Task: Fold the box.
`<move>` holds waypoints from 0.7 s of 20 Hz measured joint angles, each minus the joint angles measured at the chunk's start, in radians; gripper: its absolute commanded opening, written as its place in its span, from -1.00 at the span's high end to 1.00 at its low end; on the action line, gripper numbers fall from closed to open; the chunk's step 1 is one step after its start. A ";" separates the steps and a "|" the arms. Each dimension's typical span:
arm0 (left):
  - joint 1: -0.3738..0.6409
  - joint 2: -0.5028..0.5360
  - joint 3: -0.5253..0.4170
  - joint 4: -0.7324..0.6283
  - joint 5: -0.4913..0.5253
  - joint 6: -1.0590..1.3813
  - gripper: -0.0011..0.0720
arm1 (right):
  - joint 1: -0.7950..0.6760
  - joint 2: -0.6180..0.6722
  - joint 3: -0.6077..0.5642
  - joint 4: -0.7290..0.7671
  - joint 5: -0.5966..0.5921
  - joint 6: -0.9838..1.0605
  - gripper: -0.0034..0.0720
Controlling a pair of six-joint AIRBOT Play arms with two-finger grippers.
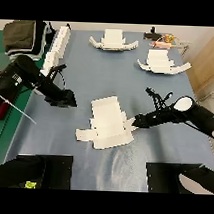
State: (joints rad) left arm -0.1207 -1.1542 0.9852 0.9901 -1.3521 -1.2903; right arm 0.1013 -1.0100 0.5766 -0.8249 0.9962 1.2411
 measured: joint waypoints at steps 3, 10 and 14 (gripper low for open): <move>0.008 -0.009 -0.081 -0.085 0.039 0.081 -0.47 | 0.056 0.069 -0.027 -0.001 -0.085 0.008 0.90; 0.013 -0.131 -0.138 -0.343 0.165 0.352 -0.47 | 0.128 0.106 -0.046 -0.004 -0.140 0.019 0.90; 0.011 -0.225 -0.143 -0.398 0.214 0.443 -0.46 | 0.138 0.111 -0.047 -0.004 -0.148 0.025 0.90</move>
